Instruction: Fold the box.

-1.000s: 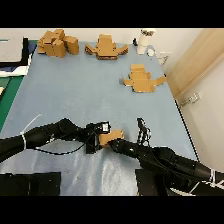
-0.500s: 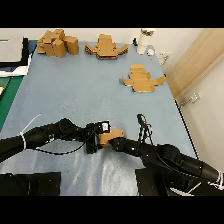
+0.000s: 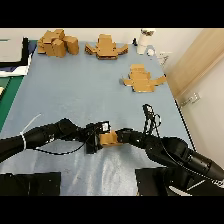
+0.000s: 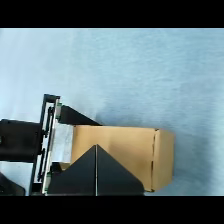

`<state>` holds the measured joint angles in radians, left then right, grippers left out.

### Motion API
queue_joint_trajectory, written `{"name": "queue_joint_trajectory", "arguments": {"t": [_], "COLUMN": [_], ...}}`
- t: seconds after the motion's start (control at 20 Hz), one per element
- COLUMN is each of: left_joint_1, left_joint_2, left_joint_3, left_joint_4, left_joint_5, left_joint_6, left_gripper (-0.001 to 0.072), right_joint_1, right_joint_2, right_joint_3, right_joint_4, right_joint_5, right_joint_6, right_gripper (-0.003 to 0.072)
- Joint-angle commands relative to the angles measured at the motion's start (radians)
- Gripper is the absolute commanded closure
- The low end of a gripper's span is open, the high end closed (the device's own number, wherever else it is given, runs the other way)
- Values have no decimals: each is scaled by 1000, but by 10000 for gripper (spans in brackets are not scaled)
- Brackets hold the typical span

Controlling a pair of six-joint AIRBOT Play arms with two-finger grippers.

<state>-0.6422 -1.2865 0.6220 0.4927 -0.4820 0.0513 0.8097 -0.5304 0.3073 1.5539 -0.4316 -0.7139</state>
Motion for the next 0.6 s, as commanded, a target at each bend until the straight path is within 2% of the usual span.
{"name": "queue_joint_trajectory", "arguments": {"t": [0.0, 0.15, 0.55], "left_joint_1": [0, 0, 0], "left_joint_2": [0, 0, 0], "left_joint_3": [0, 0, 0], "left_joint_4": [0, 0, 0], "left_joint_5": [1, 0, 4], "left_joint_6": [0, 0, 0], "left_gripper": [152, 152, 152], "right_joint_1": [-20, -36, -37], "right_joint_2": [14, 16, 16], "right_joint_3": [27, 66, 103], "right_joint_4": [-32, -68, -230], "right_joint_5": [-192, -338, -349], "right_joint_6": [7, 8, 230], "right_gripper": [685, 684, 684]}}
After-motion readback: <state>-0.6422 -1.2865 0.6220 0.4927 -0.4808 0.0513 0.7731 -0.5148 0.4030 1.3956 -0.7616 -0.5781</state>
